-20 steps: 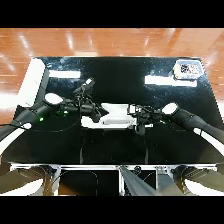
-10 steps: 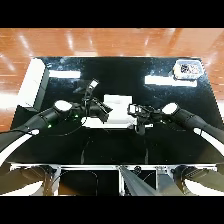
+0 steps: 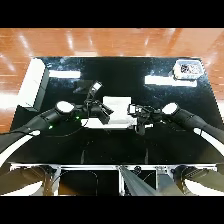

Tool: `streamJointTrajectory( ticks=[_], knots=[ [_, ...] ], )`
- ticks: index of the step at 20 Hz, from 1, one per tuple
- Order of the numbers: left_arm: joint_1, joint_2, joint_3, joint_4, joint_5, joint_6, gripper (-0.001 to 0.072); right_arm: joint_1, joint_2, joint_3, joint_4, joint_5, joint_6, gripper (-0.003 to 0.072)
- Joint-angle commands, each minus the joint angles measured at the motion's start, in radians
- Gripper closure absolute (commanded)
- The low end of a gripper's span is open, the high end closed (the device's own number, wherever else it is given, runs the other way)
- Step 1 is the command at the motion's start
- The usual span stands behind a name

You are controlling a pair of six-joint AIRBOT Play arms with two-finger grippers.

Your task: Fold the box and place the chain.

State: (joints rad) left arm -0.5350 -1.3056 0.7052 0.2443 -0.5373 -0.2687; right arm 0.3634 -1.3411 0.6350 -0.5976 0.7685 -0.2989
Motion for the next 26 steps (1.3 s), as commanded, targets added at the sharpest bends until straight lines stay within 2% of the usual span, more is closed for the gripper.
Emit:
streamJointTrajectory(
  ticks=[1, 4, 6, 7, 10, 11, 12, 13, 16, 19, 22, 26],
  knots=[
    [0.098, 0.091, 0.003, 0.114, -0.055, -0.001, 0.0696, 0.000, 0.000, 0.000, -0.002, 0.001, 0.000, 0.0205],
    [0.233, 0.167, 0.001, 0.278, -0.251, -0.001, 0.0696, 0.000, 0.000, 0.000, -0.002, 0.001, 0.000, 0.0205],
    [0.310, 0.174, -0.009, 0.408, -0.389, 0.000, 0.0696, 0.000, 0.000, 0.000, -0.002, 0.001, 0.000, 0.0205],
    [0.336, 0.173, -0.020, 0.445, -0.418, 0.021, 0.0696, 0.000, 0.000, 0.000, -0.002, 0.001, 0.000, 0.0205],
    [0.351, 0.166, -0.059, 0.449, -0.414, 0.201, 0.0687, 0.000, 0.000, 0.000, -0.002, 0.001, 0.000, 0.0205],
    [0.351, 0.155, -0.071, 0.449, -0.405, 0.253, 0.0543, 0.000, 0.000, 0.000, -0.002, 0.001, 0.000, 0.0205],
    [0.351, 0.143, -0.082, 0.452, -0.373, 0.263, 0.0221, 0.000, 0.000, 0.000, -0.002, 0.001, 0.000, 0.0205],
    [0.351, 0.132, -0.087, 0.441, -0.324, 0.257, 0.0082, 0.000, 0.000, 0.000, -0.002, 0.001, 0.000, 0.0205],
    [0.346, 0.107, -0.087, 0.371, -0.311, 0.290, 0.0083, 0.000, 0.000, 0.000, -0.002, 0.001, 0.000, 0.0205],
    [0.307, 0.054, -0.087, 0.368, -0.307, 0.434, 0.0088, 0.000, 0.000, 0.000, -0.002, 0.001, 0.000, 0.0205],
    [0.255, -0.009, -0.087, 0.367, -0.287, 0.471, 0.0089, 0.000, 0.000, 0.000, -0.002, 0.001, 0.000, 0.0205],
    [0.235, -0.019, -0.077, 0.305, -0.237, 0.489, 0.0090, 0.000, 0.000, 0.000, -0.002, 0.001, 0.000, 0.0205]
  ],
)
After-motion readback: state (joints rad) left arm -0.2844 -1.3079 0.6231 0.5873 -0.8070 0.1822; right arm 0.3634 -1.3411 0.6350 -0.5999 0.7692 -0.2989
